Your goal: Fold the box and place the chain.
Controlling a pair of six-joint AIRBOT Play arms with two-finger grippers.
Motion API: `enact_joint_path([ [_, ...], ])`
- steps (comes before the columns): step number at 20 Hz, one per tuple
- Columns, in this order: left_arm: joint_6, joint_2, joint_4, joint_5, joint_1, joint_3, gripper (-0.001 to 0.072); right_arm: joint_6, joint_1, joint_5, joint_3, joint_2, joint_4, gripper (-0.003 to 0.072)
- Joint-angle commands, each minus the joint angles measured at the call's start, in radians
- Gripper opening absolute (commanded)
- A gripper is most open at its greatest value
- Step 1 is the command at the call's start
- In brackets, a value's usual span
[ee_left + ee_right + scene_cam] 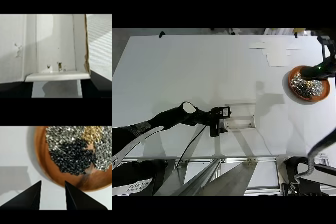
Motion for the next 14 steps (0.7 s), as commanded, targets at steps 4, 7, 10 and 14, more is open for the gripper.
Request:
enact_joint_path([
  [4, 0.000, 0.000, 0.000, 0.000, 0.000, 0.000, 0.0209, -0.028, -0.102, -0.015, 0.005, -0.162, 0.000, 0.0291],
  [7, 0.000, 0.000, 0.000, 0.000, 0.000, 0.000, 0.0209, -0.027, -0.106, -0.040, 0.005, -0.204, -0.008, 0.0290],
  [10, 0.000, 0.000, 0.000, 0.000, 0.000, 0.000, 0.0209, -0.027, -0.106, -0.054, 0.005, -0.220, -0.029, 0.0273],
  [14, 0.000, 0.000, 0.000, 0.000, 0.000, 0.000, 0.0209, -0.031, -0.106, -0.059, 0.005, -0.239, -0.055, 0.0248],
])
